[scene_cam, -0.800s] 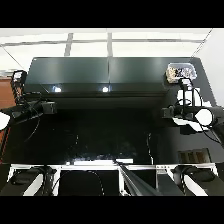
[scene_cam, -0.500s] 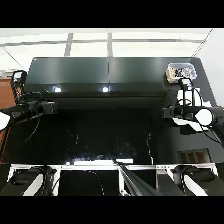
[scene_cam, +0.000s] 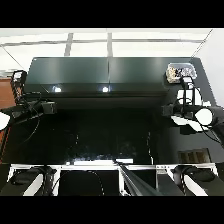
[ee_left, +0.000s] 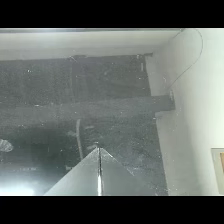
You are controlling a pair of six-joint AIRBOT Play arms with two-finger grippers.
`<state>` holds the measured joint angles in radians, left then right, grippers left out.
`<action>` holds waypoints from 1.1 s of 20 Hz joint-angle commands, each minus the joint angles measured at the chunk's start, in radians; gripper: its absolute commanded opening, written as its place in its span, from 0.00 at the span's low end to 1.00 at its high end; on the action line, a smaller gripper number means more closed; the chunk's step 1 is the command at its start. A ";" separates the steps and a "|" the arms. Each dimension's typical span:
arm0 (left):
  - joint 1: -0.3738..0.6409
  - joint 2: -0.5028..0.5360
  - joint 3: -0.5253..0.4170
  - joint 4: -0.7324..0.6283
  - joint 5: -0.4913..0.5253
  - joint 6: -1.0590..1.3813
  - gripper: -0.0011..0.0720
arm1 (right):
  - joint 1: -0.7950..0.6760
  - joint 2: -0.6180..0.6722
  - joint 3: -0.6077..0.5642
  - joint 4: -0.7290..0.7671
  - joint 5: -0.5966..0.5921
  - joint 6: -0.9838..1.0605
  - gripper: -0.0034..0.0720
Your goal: Fold the box and place the chain.
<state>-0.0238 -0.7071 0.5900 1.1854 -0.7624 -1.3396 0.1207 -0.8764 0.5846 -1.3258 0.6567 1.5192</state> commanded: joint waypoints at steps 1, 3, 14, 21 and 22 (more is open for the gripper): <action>-0.001 0.001 0.000 0.000 0.000 0.000 0.05 | 0.000 -0.008 0.000 0.280 -0.253 0.033 0.06; -0.001 0.001 0.000 0.000 0.000 0.000 0.05 | 0.000 -0.008 0.000 0.379 -0.314 0.033 0.06; -0.001 0.000 -0.001 -0.052 0.145 0.000 0.05 | -0.193 -0.032 0.026 0.012 -0.584 -0.012 0.99; -0.002 -0.010 -0.001 -0.053 0.163 -0.004 0.99 | -1.055 -0.378 0.445 -0.007 0.014 0.044 0.98; -0.002 -0.014 -0.001 -0.053 0.155 -0.004 0.99 | -1.126 -0.434 0.519 0.047 0.108 -0.030 0.98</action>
<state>-0.0250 -0.7139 0.5896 1.1343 -0.6064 -1.3418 -0.7410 -1.1717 0.9295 -1.3392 0.4679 1.5414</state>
